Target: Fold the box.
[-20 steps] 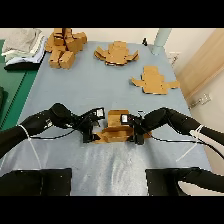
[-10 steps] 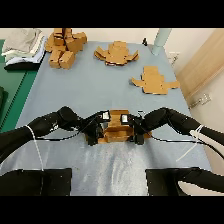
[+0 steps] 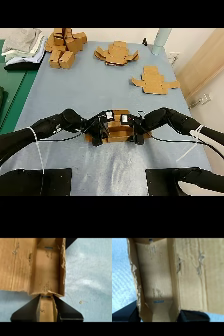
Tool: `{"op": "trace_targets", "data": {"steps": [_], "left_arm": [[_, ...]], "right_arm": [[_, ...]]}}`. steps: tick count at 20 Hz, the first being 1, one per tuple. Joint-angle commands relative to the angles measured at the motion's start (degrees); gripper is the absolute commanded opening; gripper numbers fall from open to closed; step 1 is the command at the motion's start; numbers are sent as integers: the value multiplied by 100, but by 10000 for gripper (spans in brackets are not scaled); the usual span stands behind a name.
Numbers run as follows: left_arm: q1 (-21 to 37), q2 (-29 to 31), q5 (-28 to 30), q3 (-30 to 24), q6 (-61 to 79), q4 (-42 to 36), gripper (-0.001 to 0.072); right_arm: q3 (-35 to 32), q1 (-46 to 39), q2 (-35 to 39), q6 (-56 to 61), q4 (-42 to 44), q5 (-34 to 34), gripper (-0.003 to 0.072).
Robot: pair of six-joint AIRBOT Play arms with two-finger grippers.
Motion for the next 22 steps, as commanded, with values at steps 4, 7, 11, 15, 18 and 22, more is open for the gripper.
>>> {"op": "trace_targets", "data": {"steps": [4, 7, 11, 15, 18, 22], "left_arm": [[-227, -15, 354, 9, 28, -284, 225], [-227, -68, 376, 9, 28, -284, 246], [-227, -72, 267, 9, 22, -284, 651], [-227, -72, 269, 9, 24, -284, 649], [-225, -61, 267, 11, 4, -256, 96], [-146, 411, 76, 72, -1657, 931, 13]], "right_arm": [[-2, 4, -4, 0, 2, 2, 504], [-2, 4, -4, 0, 2, 2, 504], [-2, 4, -4, 0, 2, 2, 504], [-2, 4, -4, 0, 2, 2, 504], [-2, 4, -4, 0, 2, 2, 504], [-2, 4, -4, 0, 2, 2, 504]]}}
